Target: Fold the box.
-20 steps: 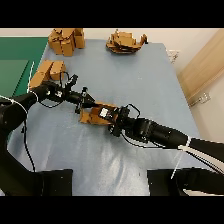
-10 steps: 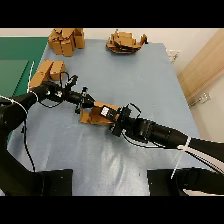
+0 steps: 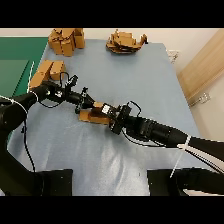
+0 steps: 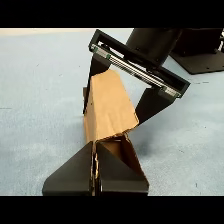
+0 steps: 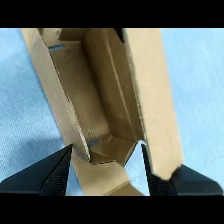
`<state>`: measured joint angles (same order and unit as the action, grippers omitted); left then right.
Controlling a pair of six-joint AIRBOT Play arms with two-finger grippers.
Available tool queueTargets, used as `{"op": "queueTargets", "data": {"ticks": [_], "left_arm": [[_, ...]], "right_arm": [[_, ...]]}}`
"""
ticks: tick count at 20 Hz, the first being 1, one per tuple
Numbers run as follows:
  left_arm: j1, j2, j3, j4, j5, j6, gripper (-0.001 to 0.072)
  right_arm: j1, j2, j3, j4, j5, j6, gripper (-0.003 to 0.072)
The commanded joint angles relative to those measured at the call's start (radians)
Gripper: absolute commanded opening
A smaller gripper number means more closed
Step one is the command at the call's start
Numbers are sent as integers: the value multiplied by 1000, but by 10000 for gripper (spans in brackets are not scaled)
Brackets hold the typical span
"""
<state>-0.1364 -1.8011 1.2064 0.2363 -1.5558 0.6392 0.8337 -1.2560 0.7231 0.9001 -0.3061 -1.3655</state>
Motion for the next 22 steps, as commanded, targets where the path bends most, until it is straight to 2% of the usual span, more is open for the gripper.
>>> {"op": "queueTargets", "data": {"ticks": [1, 6, 12, 14, 22], "left_arm": [[1, 0, 0, -3, -10, 0, 16], [1, 0, 0, -3, -11, 0, 16], [1, 0, 0, -3, -11, 0, 17], [1, 0, 0, -3, -11, 0, 17], [1, 0, 0, -3, -9, 0, 17]], "right_arm": [[-18, -16, 0, -11, 71, 3, 679], [-19, -29, 0, 7, 115, 4, 679], [-69, -35, 1, 121, 188, 4, 678], [-80, -35, 1, 168, 192, 4, 678], [-82, -37, 1, 201, 169, -5, 657]]}}
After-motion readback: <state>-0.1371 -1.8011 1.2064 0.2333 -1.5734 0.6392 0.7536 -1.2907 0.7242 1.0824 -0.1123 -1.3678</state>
